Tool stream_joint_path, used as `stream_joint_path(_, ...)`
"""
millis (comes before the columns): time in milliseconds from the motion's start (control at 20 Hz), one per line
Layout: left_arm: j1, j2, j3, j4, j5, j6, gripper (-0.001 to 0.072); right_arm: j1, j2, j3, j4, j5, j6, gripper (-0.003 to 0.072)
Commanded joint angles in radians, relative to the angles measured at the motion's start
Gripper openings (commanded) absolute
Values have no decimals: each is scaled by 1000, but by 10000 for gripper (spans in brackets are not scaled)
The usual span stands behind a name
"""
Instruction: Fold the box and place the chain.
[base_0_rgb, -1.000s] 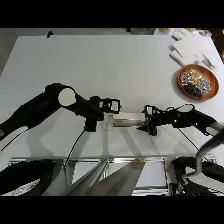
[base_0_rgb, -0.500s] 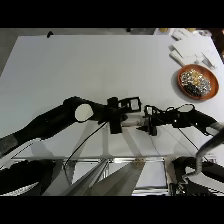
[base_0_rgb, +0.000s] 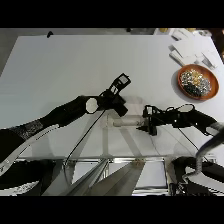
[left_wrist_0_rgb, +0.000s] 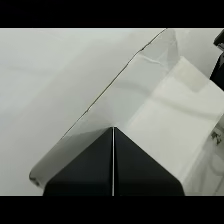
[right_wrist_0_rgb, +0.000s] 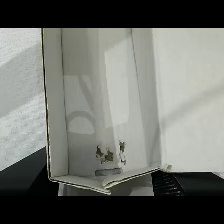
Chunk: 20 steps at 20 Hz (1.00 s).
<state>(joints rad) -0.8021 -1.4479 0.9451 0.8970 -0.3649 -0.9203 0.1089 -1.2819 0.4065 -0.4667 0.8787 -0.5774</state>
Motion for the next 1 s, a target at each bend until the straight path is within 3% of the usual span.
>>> stream_joint_path(0, 31, 42, 0, 52, -175, -26, 3, 0, 0, 0, 0, 0, 0, 419)
stream_joint_path(200, 68, 175, -2, 209, -546, 40, 3, 0, 0, 0, 0, 0, 0, 419)
stream_joint_path(300, 68, 200, -27, 215, -636, 132, 3, 0, 0, 0, 0, 0, 0, 419)
stream_joint_path(650, 99, 200, -154, 226, -570, 314, 25, 0, 0, 0, 0, 0, 0, 419)
stream_joint_path(900, 151, 198, -180, 201, -450, 628, 400, 0, 0, 0, 0, 0, 0, 419)
stream_joint_path(950, 156, 197, -182, 181, -409, 669, 439, 0, 0, 0, 0, 0, 0, 419)
